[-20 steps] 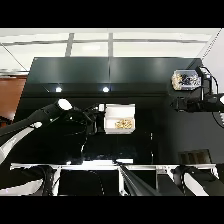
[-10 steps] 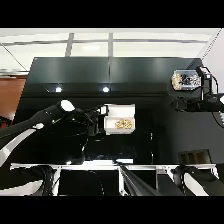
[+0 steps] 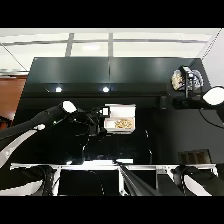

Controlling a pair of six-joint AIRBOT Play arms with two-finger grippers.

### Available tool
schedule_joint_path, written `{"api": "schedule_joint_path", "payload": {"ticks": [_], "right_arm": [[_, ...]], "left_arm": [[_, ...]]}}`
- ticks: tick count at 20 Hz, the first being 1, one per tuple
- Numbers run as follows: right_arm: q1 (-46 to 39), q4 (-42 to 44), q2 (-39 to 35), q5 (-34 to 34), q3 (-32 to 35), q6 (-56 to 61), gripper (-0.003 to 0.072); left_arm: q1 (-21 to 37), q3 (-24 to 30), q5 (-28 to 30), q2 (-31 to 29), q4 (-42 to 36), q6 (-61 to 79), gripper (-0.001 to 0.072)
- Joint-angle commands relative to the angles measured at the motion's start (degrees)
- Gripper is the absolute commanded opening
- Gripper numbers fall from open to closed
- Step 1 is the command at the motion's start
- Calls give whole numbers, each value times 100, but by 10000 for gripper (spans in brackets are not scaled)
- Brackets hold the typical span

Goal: Fold the box and place the chain.

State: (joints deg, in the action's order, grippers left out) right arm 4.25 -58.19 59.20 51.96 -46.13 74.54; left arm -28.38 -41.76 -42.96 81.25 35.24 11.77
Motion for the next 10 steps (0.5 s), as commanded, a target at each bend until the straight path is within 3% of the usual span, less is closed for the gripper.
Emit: {"api": "schedule_joint_path", "payload": {"ticks": [1, 4, 7, 10], "right_arm": [[293, 1897, 575, -719, -4, -907, 720], [509, 3239, 1069, -487, -4, -2444, 720], [699, 3261, 1233, -212, -4, -3126, 720], [693, 2892, 1231, 586, -79, -4336, 720]], "left_arm": [[-4, -7, 33, 4, 9, 7, 443], [-4, -7, 33, 4, 9, 7, 443], [-4, -7, 35, 4, 9, 7, 443], [-4, -7, 33, 4, 9, 7, 443]]}}
